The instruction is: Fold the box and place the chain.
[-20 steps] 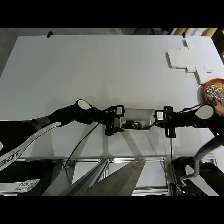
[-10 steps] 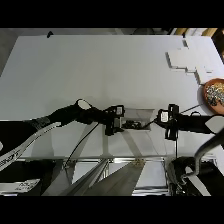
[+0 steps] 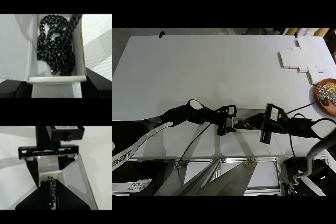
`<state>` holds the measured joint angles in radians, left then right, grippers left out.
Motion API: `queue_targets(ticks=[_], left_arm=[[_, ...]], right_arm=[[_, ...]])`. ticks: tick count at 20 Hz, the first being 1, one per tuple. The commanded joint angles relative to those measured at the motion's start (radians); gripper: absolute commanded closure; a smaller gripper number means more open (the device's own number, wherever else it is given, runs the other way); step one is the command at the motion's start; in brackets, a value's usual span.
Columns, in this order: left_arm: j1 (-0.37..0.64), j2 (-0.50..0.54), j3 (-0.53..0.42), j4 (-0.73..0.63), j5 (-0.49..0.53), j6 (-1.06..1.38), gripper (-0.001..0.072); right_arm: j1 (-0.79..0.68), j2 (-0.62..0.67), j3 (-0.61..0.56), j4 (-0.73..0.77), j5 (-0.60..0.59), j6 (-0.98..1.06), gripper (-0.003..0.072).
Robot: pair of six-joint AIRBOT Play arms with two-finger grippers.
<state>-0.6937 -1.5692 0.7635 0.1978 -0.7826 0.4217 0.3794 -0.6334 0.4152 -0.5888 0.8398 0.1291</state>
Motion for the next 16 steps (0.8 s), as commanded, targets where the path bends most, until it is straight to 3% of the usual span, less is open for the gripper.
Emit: queue_targets(ticks=[1,2,5,6,9,12,14,16], left_arm=[[0.000,0.001,0.000,0.000,0.000,0.000,0.0397],[0.000,0.001,0.000,0.000,0.000,0.000,0.0397],[0.000,0.001,0.000,0.000,0.000,0.000,0.0397],[0.000,0.001,0.000,0.000,0.000,0.000,0.0397],[0.000,0.001,0.000,0.000,0.000,0.000,0.0397],[0.000,0.001,0.000,0.000,0.000,0.000,0.0397],[0.000,0.001,0.000,0.000,0.000,0.000,0.0397],[0.000,0.001,0.000,0.000,0.000,0.000,0.0397]], right_arm=[[0.085,-0.085,0.000,0.013,-0.088,0.006,0.0670],[0.086,-0.114,0.000,0.000,-0.097,0.024,0.0669],[0.086,-0.135,0.009,-0.103,-0.094,0.124,0.0497],[0.086,-0.135,0.030,-0.165,-0.078,0.179,0.0490],[0.002,-0.135,0.191,-0.338,0.101,0.302,0.0493],[-0.176,-0.135,0.372,-0.357,0.326,0.240,0.0507],[-0.300,-0.135,0.427,-0.358,0.367,0.128,0.0588],[-0.394,-0.152,0.426,-0.385,0.347,0.033,0.0588]])
